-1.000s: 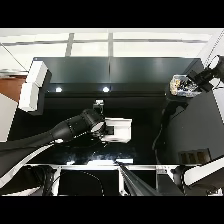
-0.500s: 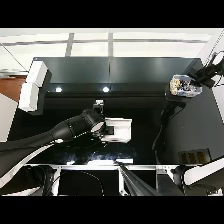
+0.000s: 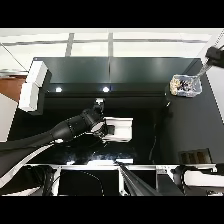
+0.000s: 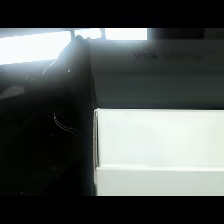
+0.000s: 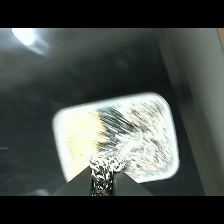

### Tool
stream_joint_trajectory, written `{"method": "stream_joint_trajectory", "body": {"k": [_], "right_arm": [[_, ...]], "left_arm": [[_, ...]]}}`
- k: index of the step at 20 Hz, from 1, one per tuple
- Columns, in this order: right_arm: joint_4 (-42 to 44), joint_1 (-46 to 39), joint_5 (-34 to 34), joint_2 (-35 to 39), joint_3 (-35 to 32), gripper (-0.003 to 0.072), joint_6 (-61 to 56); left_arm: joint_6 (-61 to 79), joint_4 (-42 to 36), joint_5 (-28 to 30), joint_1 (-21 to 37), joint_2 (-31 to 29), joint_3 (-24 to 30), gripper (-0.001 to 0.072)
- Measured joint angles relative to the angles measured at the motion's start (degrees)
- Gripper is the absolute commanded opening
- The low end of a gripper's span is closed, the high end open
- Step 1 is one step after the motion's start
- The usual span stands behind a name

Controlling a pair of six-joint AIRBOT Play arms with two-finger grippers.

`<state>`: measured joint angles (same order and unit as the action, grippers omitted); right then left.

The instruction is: Fold the box and place the chain.

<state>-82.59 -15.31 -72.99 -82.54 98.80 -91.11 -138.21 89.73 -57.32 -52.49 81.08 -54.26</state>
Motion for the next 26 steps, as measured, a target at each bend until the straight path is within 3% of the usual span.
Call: {"method": "stream_joint_trajectory", "body": {"k": [7, 13, 26], "right_arm": [[10.95, 3.78, -2.67, 11.76, 8.2, 0.0035, 5.46], [17.73, 9.9, -4.96, 19.26, 10.67, 0.0035, 9.42], [19.76, 33.59, -15.26, 22.18, 11.02, 0.0035, 13.57]], "left_arm": [[0.0, -0.02, 0.31, 0.0, 0.0, 0.0, 0.003], [0.0, -0.04, 0.31, 0.0, 0.0, 0.0, 0.003], [0.0, -0.02, 0.31, 0.0, 0.0, 0.0, 0.0029]]}}
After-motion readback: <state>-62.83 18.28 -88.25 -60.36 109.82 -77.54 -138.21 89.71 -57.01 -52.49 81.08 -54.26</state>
